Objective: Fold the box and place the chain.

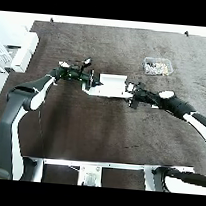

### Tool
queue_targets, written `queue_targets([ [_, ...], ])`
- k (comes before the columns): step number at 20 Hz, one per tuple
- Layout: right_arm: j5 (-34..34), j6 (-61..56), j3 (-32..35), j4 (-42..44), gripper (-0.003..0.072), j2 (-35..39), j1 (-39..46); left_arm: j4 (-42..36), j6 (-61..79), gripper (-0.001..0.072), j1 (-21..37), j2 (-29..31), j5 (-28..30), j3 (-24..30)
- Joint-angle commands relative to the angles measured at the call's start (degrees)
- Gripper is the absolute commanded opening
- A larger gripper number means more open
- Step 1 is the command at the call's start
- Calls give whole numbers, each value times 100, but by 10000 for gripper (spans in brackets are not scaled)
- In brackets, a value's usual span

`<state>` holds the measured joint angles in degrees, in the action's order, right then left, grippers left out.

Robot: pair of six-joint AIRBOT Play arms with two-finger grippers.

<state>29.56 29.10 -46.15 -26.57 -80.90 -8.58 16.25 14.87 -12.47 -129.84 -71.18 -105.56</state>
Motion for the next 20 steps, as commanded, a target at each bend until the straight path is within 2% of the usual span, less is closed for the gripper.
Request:
queue_targets([
  [1, 678, -37, -343, 63, 558, -146, 153, 0, 2, 21, 4, -2, 2, 2],
  [3, 1051, -127, -625, 61, 559, -356, 339, 0, 2, 21, 4, -2, 2, 2],
  [5, 1368, -144, -861, 63, 601, -505, 527, 0, 7, 21, 4, -2, 2, 2],
  [13, 2627, -216, -1838, 35, 601, -1285, 964, 2, 15, 21, 4, -2, 0, 2],
  [20, 3552, -636, -2798, -339, 601, -2127, 1141, 4, 17, 20, 4, -2, -24, 2],
])
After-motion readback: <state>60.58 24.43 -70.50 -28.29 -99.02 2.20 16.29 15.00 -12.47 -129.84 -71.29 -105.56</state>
